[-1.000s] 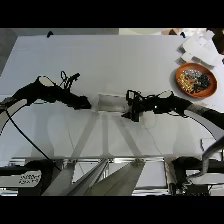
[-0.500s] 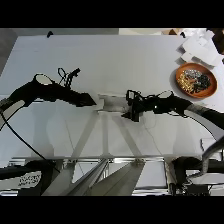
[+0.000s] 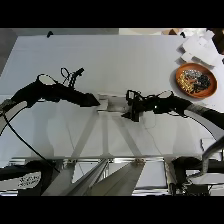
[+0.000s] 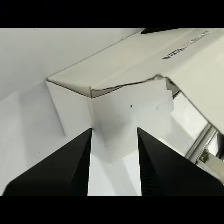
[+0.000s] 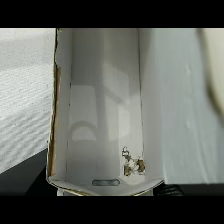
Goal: Fold the box and place the chain.
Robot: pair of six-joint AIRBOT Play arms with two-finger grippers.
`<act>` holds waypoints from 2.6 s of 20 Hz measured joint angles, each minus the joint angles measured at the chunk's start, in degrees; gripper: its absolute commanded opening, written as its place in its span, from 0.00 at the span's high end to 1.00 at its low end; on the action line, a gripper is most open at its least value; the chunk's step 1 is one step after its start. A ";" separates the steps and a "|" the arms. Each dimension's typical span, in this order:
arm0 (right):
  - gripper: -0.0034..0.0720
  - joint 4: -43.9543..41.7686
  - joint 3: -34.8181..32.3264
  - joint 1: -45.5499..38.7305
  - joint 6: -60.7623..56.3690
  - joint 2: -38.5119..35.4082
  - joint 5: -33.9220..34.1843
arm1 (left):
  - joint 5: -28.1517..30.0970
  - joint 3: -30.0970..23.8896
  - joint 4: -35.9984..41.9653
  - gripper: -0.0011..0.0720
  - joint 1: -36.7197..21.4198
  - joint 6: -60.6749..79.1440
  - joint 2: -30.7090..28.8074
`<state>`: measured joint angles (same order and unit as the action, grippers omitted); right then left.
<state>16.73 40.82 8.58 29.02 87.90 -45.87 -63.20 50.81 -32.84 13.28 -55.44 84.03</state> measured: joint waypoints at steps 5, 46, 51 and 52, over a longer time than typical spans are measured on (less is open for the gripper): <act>0.27 -0.02 0.00 0.00 0.00 0.00 0.00 | 3.93 0.00 -3.63 0.09 3.02 0.13 0.09; 0.27 -0.02 0.00 0.00 0.02 0.00 -0.02 | 16.02 0.00 -9.75 0.32 7.02 -1.92 0.15; 0.27 -0.02 0.00 0.00 0.02 0.00 -0.07 | 16.83 0.00 -12.41 0.38 8.00 -3.30 0.15; 0.27 -0.02 0.00 0.00 0.02 0.00 -0.04 | 17.03 0.00 -12.66 0.48 8.26 -3.80 0.15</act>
<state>16.71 40.82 8.58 29.04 87.90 -45.91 -46.17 50.81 -45.50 21.54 -59.24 84.18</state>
